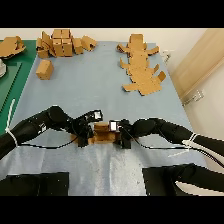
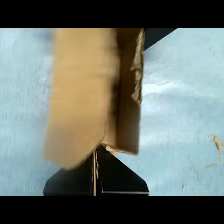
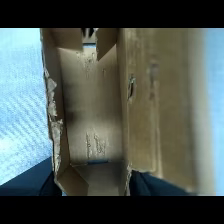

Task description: Fold the box.

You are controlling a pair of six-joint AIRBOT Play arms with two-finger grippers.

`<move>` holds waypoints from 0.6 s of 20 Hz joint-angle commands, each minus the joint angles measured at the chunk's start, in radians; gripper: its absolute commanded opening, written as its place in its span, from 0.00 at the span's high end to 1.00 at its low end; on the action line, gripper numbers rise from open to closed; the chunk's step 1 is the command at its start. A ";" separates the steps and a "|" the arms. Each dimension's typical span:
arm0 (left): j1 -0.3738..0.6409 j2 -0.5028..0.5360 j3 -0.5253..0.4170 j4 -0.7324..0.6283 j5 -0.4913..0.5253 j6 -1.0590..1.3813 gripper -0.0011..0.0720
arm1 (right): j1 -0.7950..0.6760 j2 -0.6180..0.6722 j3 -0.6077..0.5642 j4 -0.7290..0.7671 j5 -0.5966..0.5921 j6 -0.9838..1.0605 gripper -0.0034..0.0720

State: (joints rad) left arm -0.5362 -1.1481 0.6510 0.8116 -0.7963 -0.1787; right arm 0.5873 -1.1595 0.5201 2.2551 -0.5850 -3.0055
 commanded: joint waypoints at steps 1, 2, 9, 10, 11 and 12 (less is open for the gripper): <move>0.002 0.062 0.007 0.248 0.018 -0.317 0.93 | 0.000 -0.001 0.000 0.000 0.000 0.001 0.37; 0.005 0.096 0.007 0.299 0.014 -0.420 0.97 | 0.000 -0.001 0.000 0.000 0.000 0.002 0.37; 0.204 0.389 -0.045 0.492 -0.057 -1.266 0.97 | 0.000 -0.001 0.000 -0.001 0.001 0.001 0.37; 0.253 0.407 -0.069 0.494 -0.097 -1.380 0.97 | 0.000 -0.001 0.000 -0.001 0.001 0.002 0.37; 0.290 0.407 -0.094 0.494 -0.150 -1.448 0.97 | 0.000 -0.001 0.000 -0.001 0.001 0.001 0.37; 0.315 0.399 -0.126 0.486 -0.190 -1.486 0.97 | 0.000 -0.001 0.000 -0.001 0.001 0.001 0.37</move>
